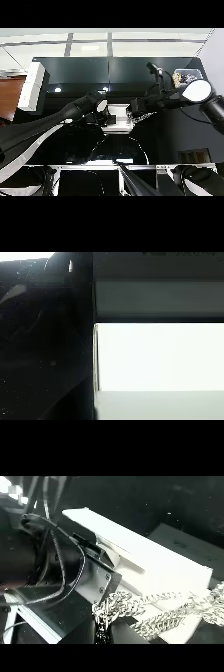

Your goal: Fold the box and place the chain.

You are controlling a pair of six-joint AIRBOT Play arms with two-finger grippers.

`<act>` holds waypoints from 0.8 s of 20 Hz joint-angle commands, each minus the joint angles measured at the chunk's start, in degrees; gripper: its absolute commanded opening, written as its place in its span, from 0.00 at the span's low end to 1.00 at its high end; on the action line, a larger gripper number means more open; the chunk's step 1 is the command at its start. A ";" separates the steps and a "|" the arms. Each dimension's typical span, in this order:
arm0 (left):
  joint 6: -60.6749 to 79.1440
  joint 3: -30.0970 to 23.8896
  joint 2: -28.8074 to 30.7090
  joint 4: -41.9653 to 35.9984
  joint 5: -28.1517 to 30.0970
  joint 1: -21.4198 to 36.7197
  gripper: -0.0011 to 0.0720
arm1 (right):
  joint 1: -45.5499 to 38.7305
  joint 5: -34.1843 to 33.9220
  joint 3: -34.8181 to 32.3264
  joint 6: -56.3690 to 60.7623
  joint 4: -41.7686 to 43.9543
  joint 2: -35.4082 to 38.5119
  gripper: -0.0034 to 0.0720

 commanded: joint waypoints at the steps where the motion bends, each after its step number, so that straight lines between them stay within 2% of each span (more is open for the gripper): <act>1: 0.00 0.04 -0.02 0.00 -0.02 0.00 0.05 | 2.05 -5.33 -2.21 -0.04 1.36 -1.40 0.07; 6: 0.00 0.04 -0.02 0.02 -0.17 0.00 0.05 | 2.10 -5.29 -2.21 -0.04 0.13 -1.44 0.08; 8: 0.00 0.04 -0.02 0.02 -0.17 0.00 0.05 | 1.95 -4.50 -2.12 -0.07 -0.31 -1.42 0.57; 10: 0.02 0.04 -0.02 0.02 -0.20 0.02 0.05 | -0.98 0.39 -0.85 -1.70 -3.28 -0.17 0.57; 13: 0.17 0.04 -0.02 0.02 -0.35 0.02 0.05 | -10.43 3.30 -0.48 -6.73 -9.86 7.10 0.57; 16: 0.17 0.07 -0.02 0.04 0.13 0.09 0.05 | -16.55 0.46 -6.34 -18.14 -16.20 13.70 0.57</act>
